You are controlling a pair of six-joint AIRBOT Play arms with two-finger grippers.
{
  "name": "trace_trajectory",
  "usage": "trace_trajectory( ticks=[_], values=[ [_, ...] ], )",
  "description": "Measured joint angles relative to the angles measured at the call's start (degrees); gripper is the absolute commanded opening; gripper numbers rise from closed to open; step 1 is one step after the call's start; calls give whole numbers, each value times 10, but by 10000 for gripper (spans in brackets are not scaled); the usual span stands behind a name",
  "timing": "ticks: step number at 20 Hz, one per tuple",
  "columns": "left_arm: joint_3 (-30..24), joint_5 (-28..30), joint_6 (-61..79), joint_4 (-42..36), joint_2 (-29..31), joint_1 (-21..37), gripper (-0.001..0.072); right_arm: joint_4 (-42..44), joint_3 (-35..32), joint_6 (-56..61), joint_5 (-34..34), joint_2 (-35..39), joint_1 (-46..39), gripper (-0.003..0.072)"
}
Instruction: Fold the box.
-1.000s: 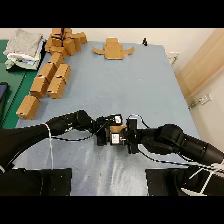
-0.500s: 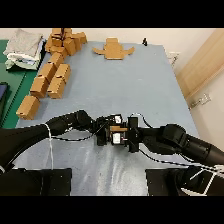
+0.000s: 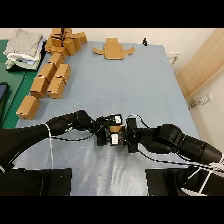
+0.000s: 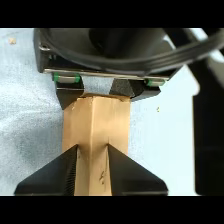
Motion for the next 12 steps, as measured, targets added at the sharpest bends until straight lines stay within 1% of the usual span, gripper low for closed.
trace_trajectory(
  ticks=[1, 12],
  values=[
    [0, 0, 0, 0, 0, 0, 480, 0, 0, 0, -1, 0, 0, 161],
    [0, 0, 0, 0, 0, 0, 479, -7, 0, 1, 0, 24, 0, 161]
  ],
)
